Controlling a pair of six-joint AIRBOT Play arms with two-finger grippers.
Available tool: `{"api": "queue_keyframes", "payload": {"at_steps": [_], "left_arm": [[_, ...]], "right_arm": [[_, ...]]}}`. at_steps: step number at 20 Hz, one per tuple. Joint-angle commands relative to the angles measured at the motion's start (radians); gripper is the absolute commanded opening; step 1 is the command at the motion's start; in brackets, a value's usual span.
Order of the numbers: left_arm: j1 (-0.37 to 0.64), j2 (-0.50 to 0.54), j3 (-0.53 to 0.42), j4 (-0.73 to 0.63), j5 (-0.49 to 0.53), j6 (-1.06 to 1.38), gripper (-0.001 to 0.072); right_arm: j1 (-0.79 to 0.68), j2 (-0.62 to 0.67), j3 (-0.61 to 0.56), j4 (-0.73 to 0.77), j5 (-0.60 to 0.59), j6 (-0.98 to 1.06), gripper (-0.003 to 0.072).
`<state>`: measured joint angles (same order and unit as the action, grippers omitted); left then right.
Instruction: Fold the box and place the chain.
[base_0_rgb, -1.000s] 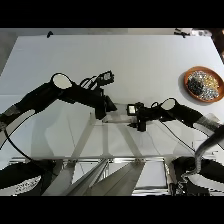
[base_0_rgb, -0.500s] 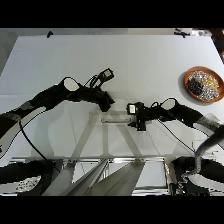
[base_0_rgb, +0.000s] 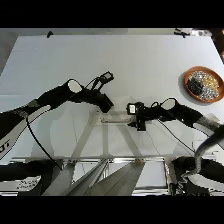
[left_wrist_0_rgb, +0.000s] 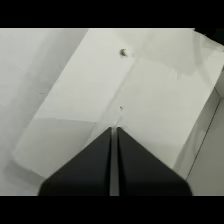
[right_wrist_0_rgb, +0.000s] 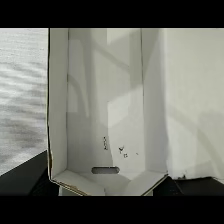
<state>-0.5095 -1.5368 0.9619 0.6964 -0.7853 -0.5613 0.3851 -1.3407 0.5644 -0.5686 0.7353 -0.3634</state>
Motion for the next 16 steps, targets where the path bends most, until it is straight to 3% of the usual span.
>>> {"api": "queue_keyframes", "payload": {"at_steps": [1, 4, 8, 9, 10, 16], "left_arm": [[0.000, 0.026, 0.000, -0.014, -0.043, 0.011, 0.0157], [0.000, 0.092, 0.000, 0.009, -0.101, 0.036, 0.0162], [0.000, 0.193, 0.000, 0.196, -0.272, 0.036, 0.0187], [0.000, 0.216, 0.000, 0.254, -0.313, 0.016, 0.0346], [0.000, 0.237, 0.000, 0.302, -0.340, -0.016, 0.0447], [0.000, 0.311, 0.000, 0.450, -0.535, -0.026, 0.0448]], "right_arm": [[0.000, 0.000, 0.000, 0.000, 0.002, 0.000, 0.0345], [0.000, 0.000, 0.000, 0.000, 0.002, 0.000, 0.0345], [0.000, 0.000, 0.000, 0.000, 0.002, 0.000, 0.0345], [0.000, 0.000, 0.000, 0.000, 0.002, 0.000, 0.0345], [0.000, 0.000, 0.000, 0.000, 0.002, 0.000, 0.0345], [0.000, 0.000, 0.000, 0.000, 0.002, 0.000, 0.0345]]}}
